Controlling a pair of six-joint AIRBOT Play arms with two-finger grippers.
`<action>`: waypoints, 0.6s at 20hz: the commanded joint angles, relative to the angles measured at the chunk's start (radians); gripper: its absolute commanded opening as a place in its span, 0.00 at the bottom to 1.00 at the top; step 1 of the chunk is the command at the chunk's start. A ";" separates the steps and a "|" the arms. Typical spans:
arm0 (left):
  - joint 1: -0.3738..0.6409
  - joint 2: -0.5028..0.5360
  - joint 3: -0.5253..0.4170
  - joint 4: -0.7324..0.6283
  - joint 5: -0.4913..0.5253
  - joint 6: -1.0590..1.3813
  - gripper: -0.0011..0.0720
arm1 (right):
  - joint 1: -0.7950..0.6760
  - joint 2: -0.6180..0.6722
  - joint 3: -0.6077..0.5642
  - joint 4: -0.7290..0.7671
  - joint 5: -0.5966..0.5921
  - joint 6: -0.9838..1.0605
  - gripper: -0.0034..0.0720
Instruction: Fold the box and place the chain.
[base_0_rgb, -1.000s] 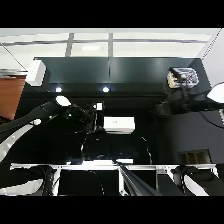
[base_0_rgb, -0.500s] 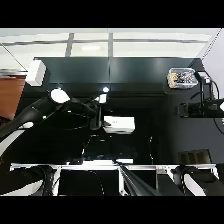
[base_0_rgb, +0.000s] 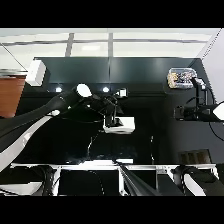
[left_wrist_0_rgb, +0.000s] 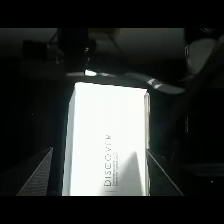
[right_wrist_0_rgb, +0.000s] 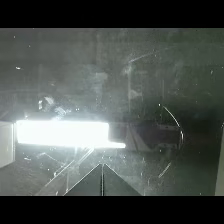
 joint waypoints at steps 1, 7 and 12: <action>-0.012 -0.027 0.020 0.023 -0.038 -0.037 0.97 | -0.001 0.001 -0.004 0.003 -0.034 -0.008 0.06; -0.058 -0.027 0.021 0.109 -0.036 -0.058 0.97 | -0.001 0.001 -0.004 0.003 -0.037 -0.008 0.06; -0.100 -0.027 0.020 0.283 0.021 -0.058 0.97 | -0.001 0.001 -0.004 0.003 -0.037 -0.008 0.06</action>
